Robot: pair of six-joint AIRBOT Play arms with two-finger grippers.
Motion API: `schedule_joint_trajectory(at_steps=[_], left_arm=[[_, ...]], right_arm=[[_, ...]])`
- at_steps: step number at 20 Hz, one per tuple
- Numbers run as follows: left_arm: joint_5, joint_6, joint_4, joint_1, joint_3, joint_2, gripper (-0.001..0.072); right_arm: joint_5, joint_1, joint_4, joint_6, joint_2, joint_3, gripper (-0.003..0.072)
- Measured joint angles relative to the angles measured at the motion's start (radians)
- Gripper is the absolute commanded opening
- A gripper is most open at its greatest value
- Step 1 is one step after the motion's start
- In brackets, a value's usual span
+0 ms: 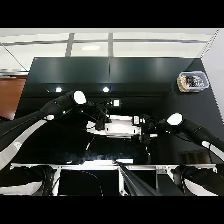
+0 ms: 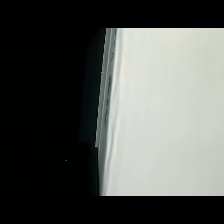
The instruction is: Fold the box and place the chain.
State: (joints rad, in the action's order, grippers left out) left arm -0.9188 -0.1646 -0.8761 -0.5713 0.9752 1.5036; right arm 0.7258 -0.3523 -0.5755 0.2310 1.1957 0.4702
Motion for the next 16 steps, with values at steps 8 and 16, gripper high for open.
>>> schedule_joint_trajectory(at_steps=[8,16], left_arm=[[-0.008,0.0,0.0,0.0,0.0,0.0,0.0026],[-0.022,-0.004,-0.026,-0.001,0.0,-0.005,0.0122]], right_arm=[[0.024,0.019,-0.002,-0.003,-0.001,0.0,0.0607],[0.024,0.019,-0.006,-0.003,-0.002,0.001,0.0482]])
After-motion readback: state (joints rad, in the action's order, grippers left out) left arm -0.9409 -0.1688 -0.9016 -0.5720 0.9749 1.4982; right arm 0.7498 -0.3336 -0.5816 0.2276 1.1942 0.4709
